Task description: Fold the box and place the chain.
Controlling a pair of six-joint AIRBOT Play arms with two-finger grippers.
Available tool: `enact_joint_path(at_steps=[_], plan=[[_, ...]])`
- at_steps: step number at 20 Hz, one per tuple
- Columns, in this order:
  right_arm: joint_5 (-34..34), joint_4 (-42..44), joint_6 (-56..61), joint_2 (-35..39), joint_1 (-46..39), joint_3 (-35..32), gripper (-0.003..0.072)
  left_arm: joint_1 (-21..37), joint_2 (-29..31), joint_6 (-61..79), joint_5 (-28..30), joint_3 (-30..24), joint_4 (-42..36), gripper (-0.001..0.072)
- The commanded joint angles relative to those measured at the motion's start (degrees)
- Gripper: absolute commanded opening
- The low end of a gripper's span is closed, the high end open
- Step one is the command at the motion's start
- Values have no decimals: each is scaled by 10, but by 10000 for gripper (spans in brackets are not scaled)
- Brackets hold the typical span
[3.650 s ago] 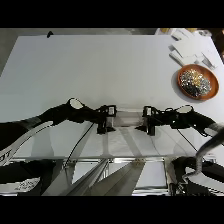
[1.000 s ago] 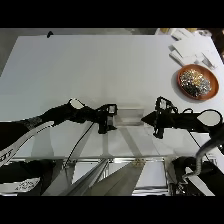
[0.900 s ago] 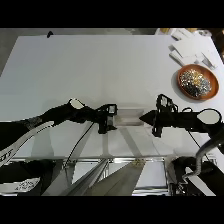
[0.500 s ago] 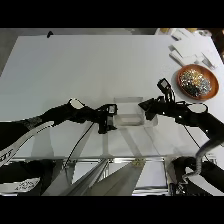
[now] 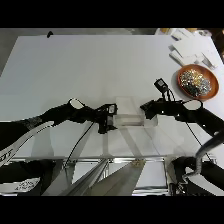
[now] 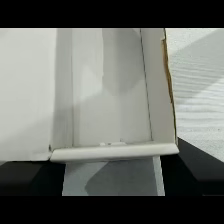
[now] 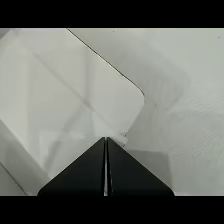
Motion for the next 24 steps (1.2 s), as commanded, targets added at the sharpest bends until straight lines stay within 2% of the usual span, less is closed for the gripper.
enact_joint_path(at_steps=[1,3,6,8,9,11,13,18,19,20,24], plan=[[45,-119,37,59,0,39,17,0,0,0,0,0,0,314],[100,-228,27,77,0,59,17,0,0,0,0,0,0,314],[218,-314,-133,73,0,63,17,0,0,0,0,0,0,314],[237,-315,-198,62,0,63,19,0,0,0,0,0,0,314],[237,-315,-210,53,0,63,48,0,0,0,0,0,0,314],[226,-312,-211,28,0,63,209,0,0,0,0,0,0,314],[227,-290,-227,4,0,63,160,0,0,0,-1,0,0,314],[228,-225,-325,-20,0,63,156,0,0,0,-2,0,0,314],[227,-225,-327,-24,0,63,149,0,0,0,-2,0,0,314],[228,-223,-327,-28,0,63,106,0,0,0,-2,0,0,314],[219,-173,-327,-59,4,62,100,0,0,0,-4,0,0,314]])
